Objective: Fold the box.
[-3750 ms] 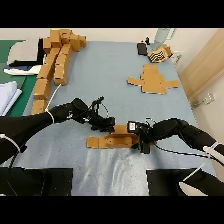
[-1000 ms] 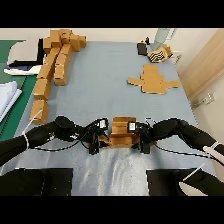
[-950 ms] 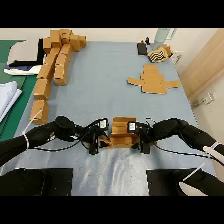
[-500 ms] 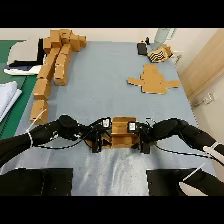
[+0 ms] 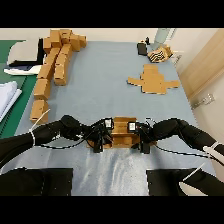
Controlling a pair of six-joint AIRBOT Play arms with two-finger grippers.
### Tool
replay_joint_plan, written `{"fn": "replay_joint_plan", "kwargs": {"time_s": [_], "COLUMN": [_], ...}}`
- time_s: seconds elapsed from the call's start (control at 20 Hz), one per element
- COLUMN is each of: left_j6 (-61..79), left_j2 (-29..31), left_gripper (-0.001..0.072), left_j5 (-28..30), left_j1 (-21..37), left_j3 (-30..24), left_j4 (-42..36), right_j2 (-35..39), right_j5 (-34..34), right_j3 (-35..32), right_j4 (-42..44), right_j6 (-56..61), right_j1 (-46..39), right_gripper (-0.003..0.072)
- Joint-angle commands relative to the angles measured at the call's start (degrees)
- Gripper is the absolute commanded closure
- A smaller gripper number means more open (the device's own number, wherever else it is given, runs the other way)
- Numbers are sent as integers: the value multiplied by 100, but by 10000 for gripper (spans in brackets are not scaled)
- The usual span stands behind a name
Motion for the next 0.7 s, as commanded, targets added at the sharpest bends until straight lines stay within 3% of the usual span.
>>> {"fn": "replay_joint_plan", "kwargs": {"time_s": [0.0, 0.2, 0.3, 0.4, 0.45, 0.5, 0.65], "left_j6": [13, 144, 136, 136, 133, 129, 114], "left_j2": [-28, -31, -31, -31, -31, -31, -31], "left_gripper": [545, 517, 340, 339, 244, 66, 56], "left_j5": [74, 76, 74, 50, 50, 50, 2], "left_j1": [-44, -44, -44, -44, -44, -44, -44], "left_j3": [11, 11, 9, 9, 9, 9, 9], "left_j4": [-90, -247, -254, -254, -254, -254, -254], "right_j2": [2, 2, 2, 2, 2, 2, 2], "right_j5": [0, 2, 2, 2, 2, 2, 2], "right_j3": [2, 2, 2, 2, 2, 2, 2], "right_j4": [-2, -2, -2, -2, -2, -2, -2], "right_j6": [0, 2, 0, 2, 0, 2, 0], "right_j1": [-2, -2, -2, -2, -2, -2, -2], "right_gripper": [175, 175, 175, 175, 175, 175, 175]}}
